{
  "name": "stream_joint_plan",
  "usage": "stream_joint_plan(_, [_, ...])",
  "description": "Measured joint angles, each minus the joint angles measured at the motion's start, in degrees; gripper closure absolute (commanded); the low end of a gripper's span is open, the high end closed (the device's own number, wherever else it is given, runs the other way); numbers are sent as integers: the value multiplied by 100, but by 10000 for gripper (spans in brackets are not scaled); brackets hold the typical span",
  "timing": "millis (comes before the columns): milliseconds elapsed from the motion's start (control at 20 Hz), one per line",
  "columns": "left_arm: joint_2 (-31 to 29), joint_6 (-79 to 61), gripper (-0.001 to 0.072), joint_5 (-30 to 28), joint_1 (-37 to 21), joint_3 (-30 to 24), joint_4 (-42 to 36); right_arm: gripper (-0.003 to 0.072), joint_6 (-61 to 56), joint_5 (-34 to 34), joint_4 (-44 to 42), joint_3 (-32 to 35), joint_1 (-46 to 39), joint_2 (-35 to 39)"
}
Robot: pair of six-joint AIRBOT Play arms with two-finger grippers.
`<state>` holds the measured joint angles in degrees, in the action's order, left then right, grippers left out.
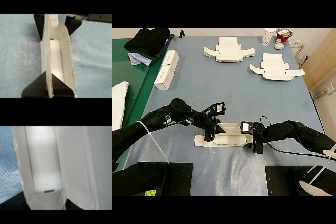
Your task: Fold the box.
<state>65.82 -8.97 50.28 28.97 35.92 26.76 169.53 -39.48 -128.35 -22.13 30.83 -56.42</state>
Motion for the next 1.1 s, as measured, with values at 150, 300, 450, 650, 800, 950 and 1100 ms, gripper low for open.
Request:
stream_joint_plan(150, [4,-4,340,-74,0,-4,35,189,-2,-2,0,0,0,-2])
stream_joint_plan(300, [0,2,330,-55,0,-2,15,189,-2,-2,0,0,0,-2])
stream_joint_plan(450, [-72,592,26,-55,-61,2,90,189,0,-4,0,0,0,-2])
stream_joint_plan(650, [-492,2258,252,151,-367,13,780,189,0,-4,0,0,0,-2])
stream_joint_plan(800, [-981,3781,695,669,-684,13,1569,189,-2,-4,0,0,-2,-2])
stream_joint_plan(950, [-1307,5101,695,1373,-782,9,1943,189,0,-4,0,0,-2,-2])
stream_joint_plan(1100, [-1425,6140,695,1648,-413,-133,1703,189,-2,-4,2,0,0,-2])
